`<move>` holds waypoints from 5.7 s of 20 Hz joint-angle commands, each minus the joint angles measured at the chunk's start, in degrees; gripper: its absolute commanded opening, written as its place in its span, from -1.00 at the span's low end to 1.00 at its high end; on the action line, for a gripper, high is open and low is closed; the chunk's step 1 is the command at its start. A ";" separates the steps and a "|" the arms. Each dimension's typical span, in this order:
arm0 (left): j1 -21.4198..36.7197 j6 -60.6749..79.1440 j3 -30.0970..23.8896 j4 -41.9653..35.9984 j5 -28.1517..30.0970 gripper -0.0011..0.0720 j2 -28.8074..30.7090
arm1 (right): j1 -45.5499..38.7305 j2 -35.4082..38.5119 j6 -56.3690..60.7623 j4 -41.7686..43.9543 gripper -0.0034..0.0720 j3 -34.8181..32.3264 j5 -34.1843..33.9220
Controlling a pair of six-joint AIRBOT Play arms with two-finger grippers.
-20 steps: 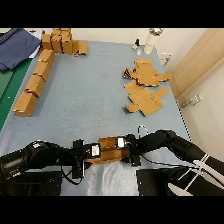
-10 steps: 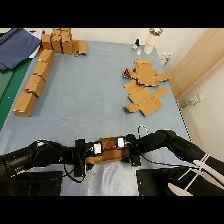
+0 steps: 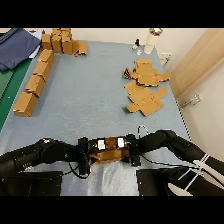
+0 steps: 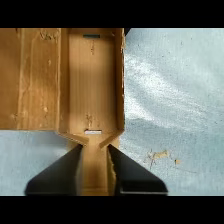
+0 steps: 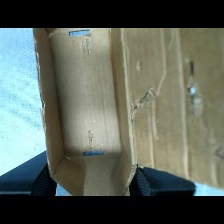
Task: Fold the box.
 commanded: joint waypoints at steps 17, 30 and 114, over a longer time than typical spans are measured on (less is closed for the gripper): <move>-2.64 1.88 0.68 -0.24 8.59 -0.94 -3.30 | -0.04 0.00 0.00 0.02 0.44 0.00 0.02; -3.56 0.11 0.68 -0.81 9.64 0.46 -3.30 | -0.04 0.00 0.00 0.02 0.44 0.00 0.02; 2.93 -66.03 -5.88 -25.42 3.98 0.22 3.52 | -0.04 0.00 0.00 0.00 0.44 0.00 0.02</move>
